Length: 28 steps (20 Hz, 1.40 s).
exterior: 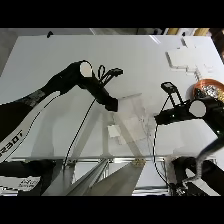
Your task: Fold the box and place the chain.
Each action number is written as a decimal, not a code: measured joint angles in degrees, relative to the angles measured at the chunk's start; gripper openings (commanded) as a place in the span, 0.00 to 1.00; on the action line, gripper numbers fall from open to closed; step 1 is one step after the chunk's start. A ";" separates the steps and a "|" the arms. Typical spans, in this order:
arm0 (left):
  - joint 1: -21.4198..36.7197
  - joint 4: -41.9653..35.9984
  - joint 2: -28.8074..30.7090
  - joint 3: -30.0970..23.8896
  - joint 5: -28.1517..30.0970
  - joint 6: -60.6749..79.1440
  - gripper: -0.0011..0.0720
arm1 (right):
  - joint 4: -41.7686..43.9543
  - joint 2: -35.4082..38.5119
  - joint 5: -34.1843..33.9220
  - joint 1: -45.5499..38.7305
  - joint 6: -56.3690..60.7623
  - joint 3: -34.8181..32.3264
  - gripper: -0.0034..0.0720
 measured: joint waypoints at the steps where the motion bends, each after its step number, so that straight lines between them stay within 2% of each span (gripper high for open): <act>1: 0.66 -0.66 -0.20 0.00 -0.90 0.81 0.70 | -0.20 0.00 -0.07 0.09 0.00 0.02 0.07; 5: 3.93 -4.39 0.46 -0.83 -3.26 3.39 0.70 | -0.61 0.00 -0.13 0.22 0.07 0.00 0.07; 8: 4.52 -9.73 0.70 -3.67 -3.43 8.48 0.70 | -0.74 0.00 -0.20 0.22 0.13 0.00 0.07; 13: 3.61 -14.08 -0.11 -8.61 1.33 13.79 0.70 | -0.79 0.00 -0.28 0.22 0.13 0.00 0.07; 18: 2.82 -15.89 -2.14 -9.86 6.21 15.67 0.70 | -0.79 0.00 -0.55 0.22 0.11 0.00 0.07; 20: 2.27 -17.53 -2.71 -9.99 8.22 16.76 0.66 | -0.79 0.00 -0.61 0.22 0.11 0.00 0.07; 22: 1.64 -18.34 -3.04 -10.08 9.81 18.05 0.43 | -0.83 0.00 -0.63 0.22 0.11 0.00 0.07; 23: 1.38 -18.60 -3.15 -10.10 10.27 18.78 0.35 | -0.85 0.00 -0.63 0.22 0.09 0.00 0.07; 26: 1.09 -19.02 -3.30 -10.12 10.84 20.31 0.28 | -0.92 0.00 -0.63 0.22 0.04 0.00 0.07; 28: 1.09 -19.19 -3.37 -10.12 10.25 21.31 0.28 | -0.87 0.00 -0.68 0.22 0.00 0.00 0.07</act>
